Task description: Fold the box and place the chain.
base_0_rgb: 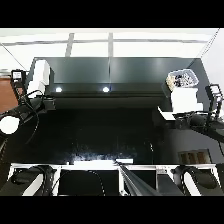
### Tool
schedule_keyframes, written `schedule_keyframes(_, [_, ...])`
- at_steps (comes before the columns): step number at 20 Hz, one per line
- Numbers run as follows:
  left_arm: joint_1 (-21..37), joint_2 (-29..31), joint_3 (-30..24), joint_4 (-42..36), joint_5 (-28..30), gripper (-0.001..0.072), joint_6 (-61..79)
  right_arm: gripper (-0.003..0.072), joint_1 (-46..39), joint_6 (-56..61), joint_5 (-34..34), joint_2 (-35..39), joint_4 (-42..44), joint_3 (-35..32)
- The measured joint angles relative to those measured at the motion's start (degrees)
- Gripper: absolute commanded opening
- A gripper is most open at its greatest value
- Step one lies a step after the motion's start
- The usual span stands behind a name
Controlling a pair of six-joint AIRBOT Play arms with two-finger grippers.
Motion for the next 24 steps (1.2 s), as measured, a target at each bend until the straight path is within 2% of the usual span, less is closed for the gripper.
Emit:
schedule_keyframes(8, [0.0,0.0,0.0,0.0,-0.02,0.0032,0.0,0.0013,0.0,0.0,-0.44,0.0,0.02,0.0])
schedule_keyframes(16, [0.0,0.0,0.0,0.0,1.18,0.0032,-0.02,0.0015,0.0,0.02,-10.69,-0.13,2.73,0.0])
schedule_keyframes(17, [0.0,-0.04,0.0,0.0,1.46,0.0032,-0.02,0.0063,-0.04,0.28,-13.9,-0.39,2.25,0.0])
schedule_keyframes(18, [0.0,-0.04,0.0,0.0,1.79,0.0032,-0.02,0.0154,-0.26,1.62,-17.68,-0.85,1.57,0.0])
schedule_keyframes(19, [0.0,-0.04,0.0,-0.02,2.08,0.0032,-0.02,0.0154,-0.7,3.13,-21.9,-1.55,1.2,0.0])
schedule_keyframes(20, [-0.02,-0.04,0.0,-0.04,2.12,0.0041,-0.02,0.0211,-1.55,5.14,-26.71,-2.67,0.87,0.07])
schedule_keyframes(21, [-0.04,-0.04,0.0,-0.07,2.12,0.0226,0.0,0.0554,-2.73,6.99,-31.19,-4.24,0.7,0.42])
schedule_keyframes(22, [-0.04,-0.04,0.0,-0.04,2.1,0.0584,0.0,0.072,-4.24,8.68,-34.64,-6.36,0.59,1.14])
schedule_keyframes(23, [-0.04,-0.04,0.0,0.0,2.05,0.0705,0.0,0.072,-6.1,10.21,-36.61,-9.4,0.46,2.51])
schedule_keyframes(24, [-0.04,-0.04,0.0,0.02,1.99,0.0705,-0.13,0.072,-7.85,11.28,-36.79,-12.79,0.22,4.44])
